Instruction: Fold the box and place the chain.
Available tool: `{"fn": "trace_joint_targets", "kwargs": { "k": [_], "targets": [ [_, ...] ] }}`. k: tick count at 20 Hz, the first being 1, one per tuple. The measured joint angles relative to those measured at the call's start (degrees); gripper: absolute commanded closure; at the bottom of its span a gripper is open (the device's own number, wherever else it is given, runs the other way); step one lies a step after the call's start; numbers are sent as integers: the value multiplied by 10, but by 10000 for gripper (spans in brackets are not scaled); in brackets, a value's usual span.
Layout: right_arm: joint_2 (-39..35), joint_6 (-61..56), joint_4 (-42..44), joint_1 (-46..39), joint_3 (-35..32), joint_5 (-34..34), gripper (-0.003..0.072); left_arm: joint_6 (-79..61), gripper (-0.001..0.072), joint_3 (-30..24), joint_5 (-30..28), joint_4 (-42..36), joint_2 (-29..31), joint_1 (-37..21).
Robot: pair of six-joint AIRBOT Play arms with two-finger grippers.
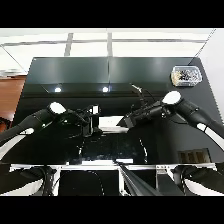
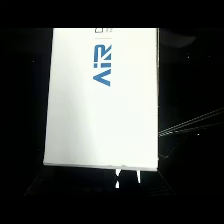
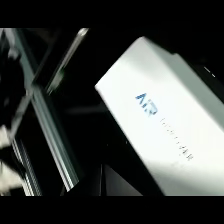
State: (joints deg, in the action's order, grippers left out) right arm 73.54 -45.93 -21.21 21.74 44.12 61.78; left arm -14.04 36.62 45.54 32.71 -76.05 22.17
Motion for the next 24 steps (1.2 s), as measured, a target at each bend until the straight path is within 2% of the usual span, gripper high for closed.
{"fn": "trace_joint_targets", "kwargs": {
  "k": [6,10,15,19,20,21,22,24],
  "targets": [
    [3,-55,19,0,-42,-83,661,-1,293,0,0,0,0,0],
    [13,-96,-4,0,-46,-104,661,-1,293,0,0,0,0,0],
    [21,-123,-47,0,-45,-107,661,-1,293,0,0,0,0,0],
    [-12,-89,-94,-16,-16,-64,661,6,288,0,-1,-2,0,0],
    [-29,-82,-92,-25,-5,-53,661,14,246,1,-3,-2,1,0],
    [-50,-78,-92,-38,6,-33,661,26,62,2,-10,-1,4,0],
    [-70,-75,-107,-53,12,-16,661,38,-9,3,-21,-1,8,-1],
    [-113,-84,-135,-93,22,9,661,51,-9,5,-28,0,21,-1]
  ]
}}
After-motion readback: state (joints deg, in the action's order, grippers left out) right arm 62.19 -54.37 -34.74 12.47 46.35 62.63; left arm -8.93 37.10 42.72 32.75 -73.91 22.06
